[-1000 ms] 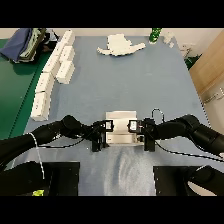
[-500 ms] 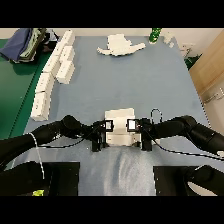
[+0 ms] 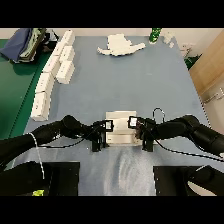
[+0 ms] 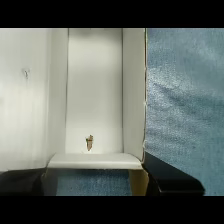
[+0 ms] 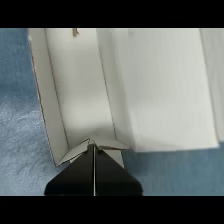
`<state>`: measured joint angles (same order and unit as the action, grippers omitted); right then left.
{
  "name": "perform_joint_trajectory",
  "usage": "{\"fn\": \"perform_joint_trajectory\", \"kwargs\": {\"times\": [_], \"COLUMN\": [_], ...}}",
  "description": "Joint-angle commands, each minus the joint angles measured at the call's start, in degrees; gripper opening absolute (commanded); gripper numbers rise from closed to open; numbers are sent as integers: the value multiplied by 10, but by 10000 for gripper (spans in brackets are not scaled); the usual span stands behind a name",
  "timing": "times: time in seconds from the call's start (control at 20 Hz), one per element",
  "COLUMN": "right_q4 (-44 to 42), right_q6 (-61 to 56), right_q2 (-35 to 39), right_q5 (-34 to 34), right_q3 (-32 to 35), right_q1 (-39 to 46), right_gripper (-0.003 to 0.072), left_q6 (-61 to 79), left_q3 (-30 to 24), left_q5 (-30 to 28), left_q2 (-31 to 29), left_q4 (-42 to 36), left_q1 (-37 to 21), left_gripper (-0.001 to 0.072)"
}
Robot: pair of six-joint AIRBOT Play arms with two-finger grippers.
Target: Fold the box.
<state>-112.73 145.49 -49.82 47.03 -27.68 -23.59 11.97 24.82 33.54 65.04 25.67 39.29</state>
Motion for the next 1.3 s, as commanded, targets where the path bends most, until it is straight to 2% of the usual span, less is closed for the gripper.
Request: {"fn": "perform_joint_trajectory", "kwargs": {"times": [0.0, 0.1, 0.2, 0.25, 0.35, 0.5, 0.65, 0.9, 1.25], "right_q4": [147, 271, 350, 343, 275, 109, -44, -122, -219], "right_q6": [-308, -525, -656, -677, -680, -595, -467, -355, -280], "right_q2": [40, 68, 84, 83, 70, 31, -35, -129, -143], "right_q5": [28, 66, 127, 153, 181, 183, 202, 245, 262], "right_q3": [-6, -21, -28, -28, -26, -22, -19, -19, 24], "right_q1": [0, 17, 69, 110, 213, 359, 442, 457, 456], "right_gripper": [3, 0, 0, 0, 0, 0, 0, 0, 0], "left_q6": [0, 0, 0, 0, 0, 0, 0, 0, 0], "left_q3": [0, 0, 0, 0, 0, 0, 0, 0, 0], "left_q5": [0, 0, 0, 0, 0, 0, 0, 0, 0], "left_q2": [0, 0, 0, 0, 0, 0, 0, 0, 0], "left_q4": [0, 0, 0, 0, 0, 0, 0, 0, 0], "left_q1": [0, 0, 0, 0, 0, 0, 0, 0, 0], "left_gripper": [459, 458, 458, 458, 458, 458, 458, 458, 458]}}
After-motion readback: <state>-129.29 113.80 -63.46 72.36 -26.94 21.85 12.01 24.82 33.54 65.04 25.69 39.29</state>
